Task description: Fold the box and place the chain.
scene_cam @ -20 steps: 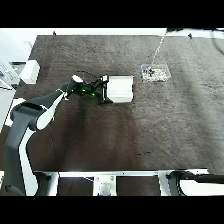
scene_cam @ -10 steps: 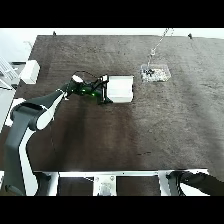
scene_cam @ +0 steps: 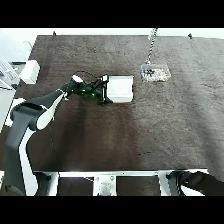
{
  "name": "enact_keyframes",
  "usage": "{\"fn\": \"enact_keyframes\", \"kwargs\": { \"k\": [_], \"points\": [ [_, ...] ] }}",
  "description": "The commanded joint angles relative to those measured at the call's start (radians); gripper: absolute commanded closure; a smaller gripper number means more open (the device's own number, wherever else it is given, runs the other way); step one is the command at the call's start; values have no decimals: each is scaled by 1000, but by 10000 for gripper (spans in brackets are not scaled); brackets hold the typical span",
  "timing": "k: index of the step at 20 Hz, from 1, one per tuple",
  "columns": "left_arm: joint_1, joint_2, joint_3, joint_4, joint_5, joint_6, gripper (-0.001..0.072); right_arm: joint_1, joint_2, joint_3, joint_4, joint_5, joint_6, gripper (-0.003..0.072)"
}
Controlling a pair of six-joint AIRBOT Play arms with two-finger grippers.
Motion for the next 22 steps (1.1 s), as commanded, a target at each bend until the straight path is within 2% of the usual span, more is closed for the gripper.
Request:
{"fn": "enact_keyframes", "kwargs": {
  "k": [1, 7, 11, 14, 18, 22],
  "points": [
    [0, 0, 0, 0, 0, 0, 361, 42, 1, -16, 2, 51, 0, 678],
    [0, 0, 0, 0, 0, 0, 361, 47, 1, -186, 2, 19, 43, 679],
    [0, 0, 0, 0, 0, 0, 361, 47, -4, -352, 2, -152, 94, 679],
    [0, 0, 0, 0, 0, 0, 361, 47, -34, -431, 2, -228, 140, 679],
    [0, 0, 0, 0, 0, 0, 361, 39, -120, -510, 3, -241, 230, 679],
    [0, 0, 0, 0, 0, 0, 361, -5, -277, -608, 18, -311, 269, 679]
  ]
}}
